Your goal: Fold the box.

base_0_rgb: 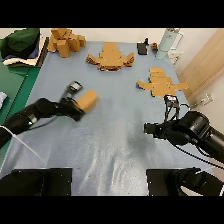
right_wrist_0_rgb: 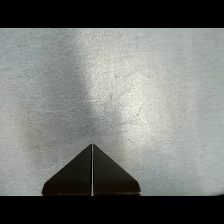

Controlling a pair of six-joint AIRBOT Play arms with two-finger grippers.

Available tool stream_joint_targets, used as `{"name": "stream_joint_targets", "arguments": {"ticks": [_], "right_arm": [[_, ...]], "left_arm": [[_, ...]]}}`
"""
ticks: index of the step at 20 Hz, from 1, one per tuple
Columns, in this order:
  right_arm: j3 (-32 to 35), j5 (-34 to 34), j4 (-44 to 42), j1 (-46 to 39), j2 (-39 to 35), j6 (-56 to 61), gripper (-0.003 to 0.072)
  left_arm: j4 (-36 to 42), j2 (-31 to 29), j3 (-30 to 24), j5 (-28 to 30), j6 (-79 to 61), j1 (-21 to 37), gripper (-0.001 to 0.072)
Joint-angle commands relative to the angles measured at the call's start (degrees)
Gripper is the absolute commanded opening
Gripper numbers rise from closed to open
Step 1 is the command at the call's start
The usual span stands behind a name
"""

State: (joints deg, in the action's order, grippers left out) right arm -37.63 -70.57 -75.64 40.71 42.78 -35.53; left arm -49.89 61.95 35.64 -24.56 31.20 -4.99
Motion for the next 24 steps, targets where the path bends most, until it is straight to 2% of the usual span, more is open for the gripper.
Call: {"name": "stream_joint_targets", "arguments": {"ticks": [1, 5, 8, 19, 24], "right_arm": [[-0.04, 0.02, -0.07, -0.02, 0.0, 0.07, 0.0006], [-0.04, 0.02, -0.07, -0.02, 0.0, 0.07, 0.0006], [-0.04, 0.02, -0.07, -0.02, 0.0, 0.07, 0.0006], [-0.04, 0.02, -0.04, -0.02, 0.0, 0.07, 0.0005], [-0.02, 0.02, -0.07, -0.02, 0.0, 0.07, 0.0006]], "left_arm": [[-2.89, -0.22, 0.02, 0.98, 4.79, 15.21, 0.0527], [-2.99, -0.09, 0.0, 0.66, 4.46, 26.99, 0.0528], [-5.33, 0.24, -0.04, -0.39, 3.96, 31.54, 0.0528], [-4.98, 0.2, 0.02, 1.22, 4.57, 31.19, 0.0528], [-3.89, 1.33, 0.0, -1.01, 4.9, 31.04, 0.0528]]}}
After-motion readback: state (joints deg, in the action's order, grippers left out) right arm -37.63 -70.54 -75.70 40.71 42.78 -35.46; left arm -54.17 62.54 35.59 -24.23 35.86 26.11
